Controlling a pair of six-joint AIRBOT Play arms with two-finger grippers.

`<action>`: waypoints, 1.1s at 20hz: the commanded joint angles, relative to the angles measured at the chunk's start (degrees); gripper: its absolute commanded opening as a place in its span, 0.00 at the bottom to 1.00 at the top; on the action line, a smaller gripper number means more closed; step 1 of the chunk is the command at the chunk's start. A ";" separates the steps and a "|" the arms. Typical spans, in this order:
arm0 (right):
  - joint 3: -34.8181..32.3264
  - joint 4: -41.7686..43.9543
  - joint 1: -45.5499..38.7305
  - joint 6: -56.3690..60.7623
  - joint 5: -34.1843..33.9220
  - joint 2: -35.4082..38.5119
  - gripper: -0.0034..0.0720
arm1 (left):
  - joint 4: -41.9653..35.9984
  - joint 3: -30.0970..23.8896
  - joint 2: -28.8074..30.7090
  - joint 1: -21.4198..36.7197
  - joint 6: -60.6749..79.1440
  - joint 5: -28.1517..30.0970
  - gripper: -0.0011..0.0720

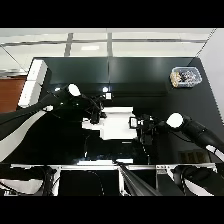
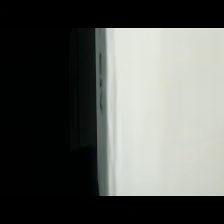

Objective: Fold the box and place the chain.

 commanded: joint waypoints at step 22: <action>2.84 7.04 1.49 -3.43 -3.96 -0.61 0.87 | -0.55 2.73 -0.02 -0.04 -0.20 -7.76 0.05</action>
